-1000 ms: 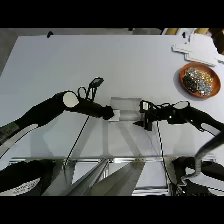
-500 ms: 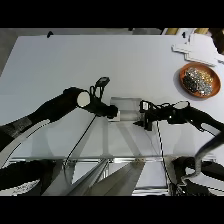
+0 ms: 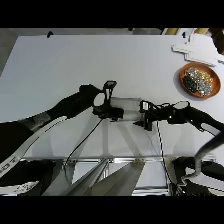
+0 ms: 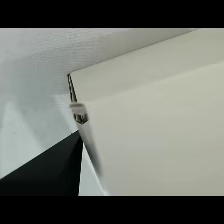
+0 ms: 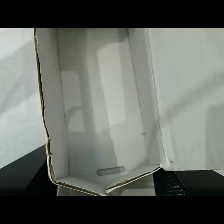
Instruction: Fold the box and place the chain.
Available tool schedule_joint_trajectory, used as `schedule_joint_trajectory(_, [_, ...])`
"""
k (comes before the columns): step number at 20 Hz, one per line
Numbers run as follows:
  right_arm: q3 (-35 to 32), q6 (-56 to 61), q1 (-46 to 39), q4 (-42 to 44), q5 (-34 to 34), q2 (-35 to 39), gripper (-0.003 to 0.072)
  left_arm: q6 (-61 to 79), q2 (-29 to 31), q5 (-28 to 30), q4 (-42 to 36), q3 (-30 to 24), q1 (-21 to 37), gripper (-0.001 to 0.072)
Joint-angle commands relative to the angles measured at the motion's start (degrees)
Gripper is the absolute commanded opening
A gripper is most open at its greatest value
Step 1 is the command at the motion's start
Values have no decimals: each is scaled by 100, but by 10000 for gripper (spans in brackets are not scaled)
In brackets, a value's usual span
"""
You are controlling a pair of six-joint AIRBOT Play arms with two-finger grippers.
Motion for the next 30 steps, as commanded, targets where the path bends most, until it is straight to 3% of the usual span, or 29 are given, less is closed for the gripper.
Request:
schedule_joint_trajectory(1, [2, 0, 2, 2, 0, 2, 298, -697, -354, -691, 549, 494, -133, 412])
schedule_joint_trajectory(7, [2, 0, 2, 2, 0, 2, 299, -1561, -761, -1231, 994, 1191, -179, 411])
schedule_joint_trajectory(14, [2, 0, 2, 2, 0, 2, 298, -1781, -1099, -1506, 999, 1204, -179, 394])
schedule_joint_trajectory(17, [2, 0, 2, 2, 0, 2, 298, -1993, -1117, -1464, 984, 1204, -179, 239])
schedule_joint_trajectory(19, [2, 0, 2, 2, 0, 2, 298, -2039, -1117, -1386, 977, 1204, -192, 228])
schedule_joint_trajectory(24, [2, 0, 2, 2, 0, 2, 298, -2037, -1119, -1373, 977, 1204, -192, -1])
schedule_joint_trajectory(28, [2, 0, 2, 2, 0, 2, 298, -2037, -1117, -1370, 979, 1204, -192, 1])
schedule_joint_trajectory(29, [2, 0, 2, 2, 0, 2, 298, -2037, -1115, -1370, 977, 1204, -190, 23])
schedule_joint_trajectory(30, [2, 0, 2, 2, 0, 2, 298, -2037, -1108, -1373, 975, 1204, -181, 103])
